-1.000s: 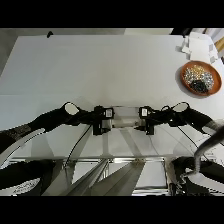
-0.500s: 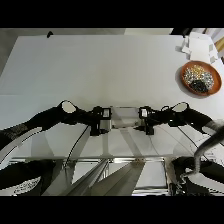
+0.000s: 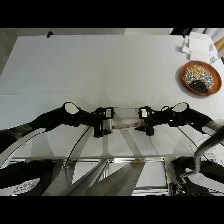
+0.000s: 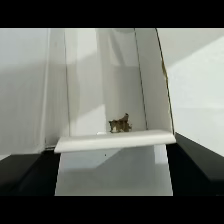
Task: Fold the box and place the chain.
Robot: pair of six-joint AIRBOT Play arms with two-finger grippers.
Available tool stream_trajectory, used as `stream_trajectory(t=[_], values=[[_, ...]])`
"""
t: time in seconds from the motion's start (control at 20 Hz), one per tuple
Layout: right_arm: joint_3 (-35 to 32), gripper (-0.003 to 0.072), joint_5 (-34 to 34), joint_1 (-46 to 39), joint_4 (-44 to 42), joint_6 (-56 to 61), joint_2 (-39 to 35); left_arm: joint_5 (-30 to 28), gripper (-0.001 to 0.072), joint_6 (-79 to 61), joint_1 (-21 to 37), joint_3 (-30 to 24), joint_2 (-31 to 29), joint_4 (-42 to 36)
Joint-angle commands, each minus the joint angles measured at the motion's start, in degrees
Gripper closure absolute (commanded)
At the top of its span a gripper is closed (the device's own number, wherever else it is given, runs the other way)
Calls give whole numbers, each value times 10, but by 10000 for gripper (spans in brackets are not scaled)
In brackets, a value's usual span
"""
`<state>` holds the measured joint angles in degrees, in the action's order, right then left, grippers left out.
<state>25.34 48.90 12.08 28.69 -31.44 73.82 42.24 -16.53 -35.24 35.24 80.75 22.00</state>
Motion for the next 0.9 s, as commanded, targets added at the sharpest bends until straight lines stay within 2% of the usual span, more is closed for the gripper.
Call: stream_trajectory(t=[0.0, 0.15, 0.2, 0.25, 0.3, 0.35, 0.85], values=[[0, 348, -1, 0, 0, 1, 0, -21, 12, 0, -10, 0, 5, -30], [0, 348, -1, 0, 0, 1, 0, -39, 32, 0, -14, 0, 10, -30], [0, 348, -1, 0, 0, 1, 0, -37, 199, 0, -14, 0, 12, -30], [0, 348, -1, 0, 0, 1, 0, -36, 427, 0, -16, 0, 12, -28], [0, 348, -1, 0, 0, 1, 0, -36, 626, 0, -18, 0, 12, -27], [0, 348, -1, 0, 0, 1, 0, -36, 681, 0, -19, 0, 12, -27], [0, 348, -1, 0, 0, 1, 0, -30, 678, 15, -20, 0, 12, -27]])
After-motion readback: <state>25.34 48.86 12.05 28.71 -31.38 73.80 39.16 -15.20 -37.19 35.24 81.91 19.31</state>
